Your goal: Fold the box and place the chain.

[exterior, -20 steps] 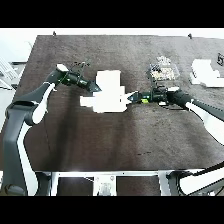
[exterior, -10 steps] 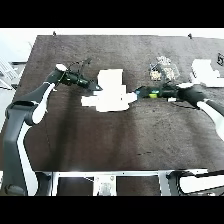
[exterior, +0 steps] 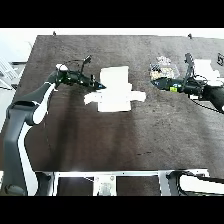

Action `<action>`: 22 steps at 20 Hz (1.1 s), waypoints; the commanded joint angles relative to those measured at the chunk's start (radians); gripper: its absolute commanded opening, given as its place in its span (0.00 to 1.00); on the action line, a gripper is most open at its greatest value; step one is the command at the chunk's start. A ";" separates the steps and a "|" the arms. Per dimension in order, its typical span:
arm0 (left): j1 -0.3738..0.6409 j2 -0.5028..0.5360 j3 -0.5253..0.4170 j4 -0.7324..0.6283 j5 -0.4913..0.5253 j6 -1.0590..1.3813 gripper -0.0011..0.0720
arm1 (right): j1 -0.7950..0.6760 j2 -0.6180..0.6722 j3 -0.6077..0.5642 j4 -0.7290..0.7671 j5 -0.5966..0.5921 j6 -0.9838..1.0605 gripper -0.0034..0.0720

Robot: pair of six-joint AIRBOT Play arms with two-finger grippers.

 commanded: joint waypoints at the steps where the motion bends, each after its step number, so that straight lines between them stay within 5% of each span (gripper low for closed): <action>1: -0.028 0.006 -0.021 0.023 0.006 0.183 0.04 | -0.006 0.009 -0.029 0.007 0.000 -0.005 0.44; 8: -0.034 0.100 -0.277 -0.083 0.235 0.471 0.03 | 0.000 0.008 -0.052 0.007 -0.050 -0.030 0.44; 22: -0.058 0.089 -0.319 -0.068 0.297 0.550 0.04 | 0.002 0.008 -0.053 0.006 -0.059 -0.056 0.44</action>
